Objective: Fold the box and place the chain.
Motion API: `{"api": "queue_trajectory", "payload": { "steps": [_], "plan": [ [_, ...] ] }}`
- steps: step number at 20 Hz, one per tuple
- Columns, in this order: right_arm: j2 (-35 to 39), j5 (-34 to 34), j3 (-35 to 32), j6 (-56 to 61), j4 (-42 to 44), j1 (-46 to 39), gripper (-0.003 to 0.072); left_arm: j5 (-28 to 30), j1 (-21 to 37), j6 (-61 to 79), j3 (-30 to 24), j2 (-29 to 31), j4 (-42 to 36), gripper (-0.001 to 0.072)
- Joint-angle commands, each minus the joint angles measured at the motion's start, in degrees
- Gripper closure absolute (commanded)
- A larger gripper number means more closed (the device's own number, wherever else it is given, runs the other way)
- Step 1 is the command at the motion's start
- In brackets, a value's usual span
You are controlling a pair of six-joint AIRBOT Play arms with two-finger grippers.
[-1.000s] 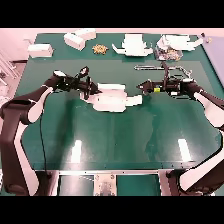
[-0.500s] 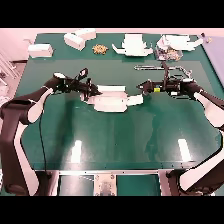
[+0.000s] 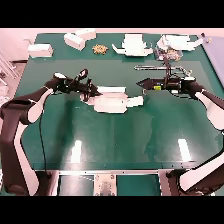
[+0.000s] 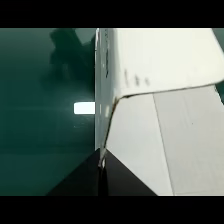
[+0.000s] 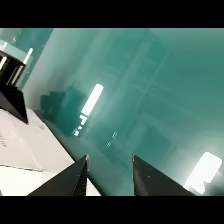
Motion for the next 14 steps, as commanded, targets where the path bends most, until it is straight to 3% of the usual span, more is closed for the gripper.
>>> {"api": "queue_trajectory", "payload": {
  "steps": [1,5,8,11,14],
  "plan": [
    [6.2,-0.1,-4.2,-3.4,-1.0,0.7,0.0352,-0.1,0.0,0.0,0.0,0.0,0.0,0.0690],
    [17.6,-1.7,-15.8,-8.7,-1.3,1.4,0.0352,-0.1,0.0,0.0,0.0,0.0,0.0,0.0690],
    [24.7,-3.8,-22.8,-25.4,-3.6,3.1,0.0352,-0.1,0.0,0.0,0.0,0.0,0.0,0.0690],
    [25.8,-4.0,-25.4,-30.4,-4.3,5.4,0.0351,-0.1,0.0,0.0,0.0,0.0,0.0,0.0690],
    [25.8,-7.5,-26.2,-33.4,-11.6,10.4,0.0309,-0.1,0.0,0.0,0.0,0.0,0.0,0.0690]
  ]
}}
